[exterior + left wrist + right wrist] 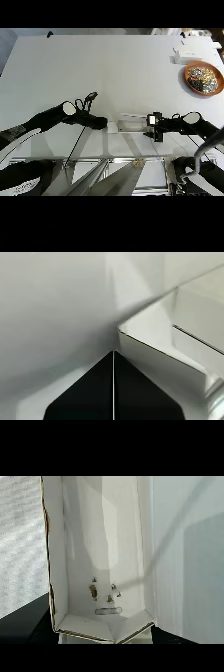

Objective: Fold the box and place the chain.

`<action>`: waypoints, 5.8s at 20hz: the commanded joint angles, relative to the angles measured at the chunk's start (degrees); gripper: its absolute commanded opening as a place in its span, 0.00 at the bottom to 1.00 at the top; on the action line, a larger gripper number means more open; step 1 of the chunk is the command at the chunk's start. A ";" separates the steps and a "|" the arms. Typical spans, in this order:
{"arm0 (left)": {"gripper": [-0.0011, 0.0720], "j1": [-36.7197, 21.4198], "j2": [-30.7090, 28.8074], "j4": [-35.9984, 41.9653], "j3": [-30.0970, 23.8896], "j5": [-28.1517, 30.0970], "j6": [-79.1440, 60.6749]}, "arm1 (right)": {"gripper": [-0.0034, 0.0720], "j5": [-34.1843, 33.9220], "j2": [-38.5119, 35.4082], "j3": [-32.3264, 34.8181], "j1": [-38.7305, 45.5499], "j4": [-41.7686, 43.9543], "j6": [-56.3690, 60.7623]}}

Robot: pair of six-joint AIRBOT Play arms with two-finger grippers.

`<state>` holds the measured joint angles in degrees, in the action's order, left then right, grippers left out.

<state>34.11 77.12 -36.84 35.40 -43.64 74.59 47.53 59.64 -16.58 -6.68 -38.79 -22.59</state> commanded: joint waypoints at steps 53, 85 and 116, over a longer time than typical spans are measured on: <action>0.52 21.03 12.22 -36.37 33.64 -18.45 48.30 | 0.59 0.00 0.00 -0.02 0.00 0.02 0.02; 0.19 23.12 24.22 -43.65 44.74 -31.39 61.77 | 0.59 -0.02 0.00 -0.02 0.02 0.02 0.02; 0.07 24.50 25.81 -44.19 44.74 -30.53 61.88 | 0.59 -0.07 0.00 -0.02 0.02 0.02 0.02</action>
<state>58.61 102.96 -81.14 80.18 -73.78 136.29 47.53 59.64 -16.53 -6.66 -38.79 -22.52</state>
